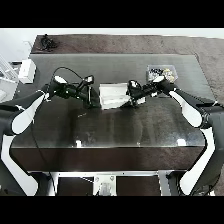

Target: Fold the box and place the chain.

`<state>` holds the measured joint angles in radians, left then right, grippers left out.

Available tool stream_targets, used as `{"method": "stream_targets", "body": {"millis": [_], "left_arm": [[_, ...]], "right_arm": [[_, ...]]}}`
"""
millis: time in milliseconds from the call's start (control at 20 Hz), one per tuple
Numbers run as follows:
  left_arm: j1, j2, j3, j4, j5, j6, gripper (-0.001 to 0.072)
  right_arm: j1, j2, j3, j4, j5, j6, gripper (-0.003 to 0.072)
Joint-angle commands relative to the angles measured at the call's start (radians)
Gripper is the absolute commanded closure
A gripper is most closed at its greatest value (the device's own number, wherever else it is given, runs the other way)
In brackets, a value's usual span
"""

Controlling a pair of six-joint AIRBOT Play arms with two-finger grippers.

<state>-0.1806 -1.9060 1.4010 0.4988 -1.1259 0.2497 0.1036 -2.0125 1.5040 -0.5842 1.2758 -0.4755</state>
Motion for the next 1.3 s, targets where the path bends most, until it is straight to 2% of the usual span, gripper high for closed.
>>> {"method": "stream_targets", "body": {"millis": [0, 200, 600, 800, 950, 1250], "left_arm": [[0.001, 0.0, 0.0, -0.019, -0.038, 0.035, -0.0011], [0.0, -0.014, 0.0, -0.074, -0.063, 0.07, -0.0011], [-0.002, -0.029, 0.0, -0.082, -0.082, 0.098, -0.0011], [-0.021, -0.06, 0.0, -0.137, -0.031, 0.095, -0.0011], [-0.046, -0.063, 0.0, -0.168, 0.066, 0.092, -0.0011], [-0.028, -0.062, 0.001, -0.185, 0.1, 0.095, -0.0011]], "right_arm": [[0.001, 0.0, 0.0, 0.0, 0.0, 0.0, 0.0189], [0.001, 0.0, 0.0, 0.0, 0.0, 0.0, 0.0189], [0.001, 0.0, 0.0, 0.0, 0.0, 0.0, 0.0189], [0.001, 0.0, 0.0, 0.0, 0.0, 0.0, 0.0189], [0.001, 0.0, 0.0, 0.0, 0.0, 0.0, 0.0189], [0.001, 0.0, 0.0, 0.0, 0.0, 0.0, 0.0189]]}}
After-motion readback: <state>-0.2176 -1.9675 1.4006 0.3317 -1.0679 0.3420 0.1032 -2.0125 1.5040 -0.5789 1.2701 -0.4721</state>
